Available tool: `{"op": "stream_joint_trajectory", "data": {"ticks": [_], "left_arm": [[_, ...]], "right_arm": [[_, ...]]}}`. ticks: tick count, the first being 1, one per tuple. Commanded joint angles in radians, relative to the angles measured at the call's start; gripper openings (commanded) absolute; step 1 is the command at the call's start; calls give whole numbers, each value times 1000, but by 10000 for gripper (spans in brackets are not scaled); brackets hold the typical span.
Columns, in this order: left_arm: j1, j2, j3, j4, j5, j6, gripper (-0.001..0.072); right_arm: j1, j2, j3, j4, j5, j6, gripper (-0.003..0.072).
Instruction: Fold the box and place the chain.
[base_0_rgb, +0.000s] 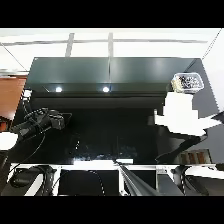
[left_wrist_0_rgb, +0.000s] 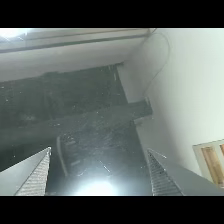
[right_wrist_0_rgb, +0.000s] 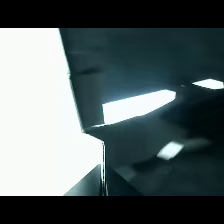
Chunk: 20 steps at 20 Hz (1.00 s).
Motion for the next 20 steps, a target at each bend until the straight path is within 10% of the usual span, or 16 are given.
{"op": "stream_joint_trajectory", "data": {"ticks": [1,9,14,20], "left_arm": [[0,-1,0,-28,2,2,710],[0,-70,11,-95,64,-94,709],[10,-412,219,-255,-151,0,709],[-18,-881,516,-340,-523,143,708]], "right_arm": [[103,80,-158,276,15,-69,15],[635,518,-734,789,-500,-256,16],[1019,563,-828,822,-792,-255,15],[1183,563,-828,838,-848,-254,16]]}}
